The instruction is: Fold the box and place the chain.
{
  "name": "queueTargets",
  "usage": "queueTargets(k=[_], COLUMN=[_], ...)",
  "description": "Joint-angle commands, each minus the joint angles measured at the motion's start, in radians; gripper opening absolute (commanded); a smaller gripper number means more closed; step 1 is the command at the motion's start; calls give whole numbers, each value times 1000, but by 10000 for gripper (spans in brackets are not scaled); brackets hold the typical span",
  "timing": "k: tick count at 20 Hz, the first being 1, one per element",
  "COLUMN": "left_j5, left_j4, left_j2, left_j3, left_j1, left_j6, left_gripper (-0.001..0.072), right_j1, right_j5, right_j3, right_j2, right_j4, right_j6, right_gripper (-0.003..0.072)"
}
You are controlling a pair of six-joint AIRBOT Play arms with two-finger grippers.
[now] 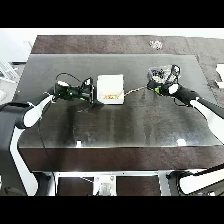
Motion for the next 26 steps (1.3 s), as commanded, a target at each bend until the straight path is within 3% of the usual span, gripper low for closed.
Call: queueTargets(k=[1, 4, 9, 12, 20, 26], left_j5=[0, 0, 0, 0, 0, 1], left_j4=[0, 0, 0, 0, 0, 0], left_j2=[0, 0, 0, 0, 0, 0], left_j3=[0, 0, 0, 0, 0, 0], left_j1=[1, 1, 1, 1, 1, 1], left_j6=[0, 0, 0, 0, 0, 0], left_gripper=[471, 471, 471, 471, 471, 471], right_j1=[14, 43, 48, 34, 174, 319], right_j5=[-20, -19, -20, -16, -21, -44], right_j3=[43, 88, 98, 97, 98, 100], right_j2=[-53, -86, -99, -34, 529, 654], right_j4=[54, 61, 56, 56, 56, 56], right_j6=[0, 0, -1, -23, -250, -334], right_gripper=[596, 581, 6, 1, 3, 3])
